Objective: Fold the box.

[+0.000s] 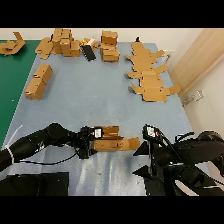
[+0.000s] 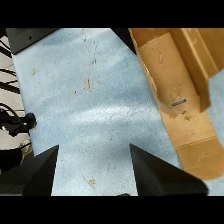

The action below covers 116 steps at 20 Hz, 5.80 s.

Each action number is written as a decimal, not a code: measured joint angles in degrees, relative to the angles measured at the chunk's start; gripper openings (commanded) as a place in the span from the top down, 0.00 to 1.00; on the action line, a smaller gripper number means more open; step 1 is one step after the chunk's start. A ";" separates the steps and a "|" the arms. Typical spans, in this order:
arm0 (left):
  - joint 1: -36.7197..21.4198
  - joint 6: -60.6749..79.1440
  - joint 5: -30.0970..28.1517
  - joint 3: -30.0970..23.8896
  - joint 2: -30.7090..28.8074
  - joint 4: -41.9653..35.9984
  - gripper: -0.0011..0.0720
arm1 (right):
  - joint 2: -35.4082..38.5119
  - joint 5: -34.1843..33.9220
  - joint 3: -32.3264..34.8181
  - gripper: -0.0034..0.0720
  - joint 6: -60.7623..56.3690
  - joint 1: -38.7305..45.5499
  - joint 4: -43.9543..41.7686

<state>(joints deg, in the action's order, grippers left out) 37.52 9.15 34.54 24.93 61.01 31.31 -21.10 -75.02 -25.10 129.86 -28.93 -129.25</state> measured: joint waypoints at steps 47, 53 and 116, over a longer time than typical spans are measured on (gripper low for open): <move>-0.02 0.46 -0.50 0.02 2.73 -0.70 0.28 | -54.55 27.02 -17.86 0.95 -20.81 2.25 -5.57; -0.02 0.33 -0.50 0.02 2.73 -0.72 0.28 | -57.13 26.45 -18.18 0.95 -19.43 1.77 -5.53; 0.00 0.57 -0.50 0.02 2.73 -0.68 0.28 | -34.42 39.23 -3.72 0.46 2.25 -17.14 16.96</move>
<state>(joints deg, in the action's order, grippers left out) 37.52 9.72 34.04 24.95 63.75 30.63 -55.53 -35.79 -28.82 132.11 -46.06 -112.29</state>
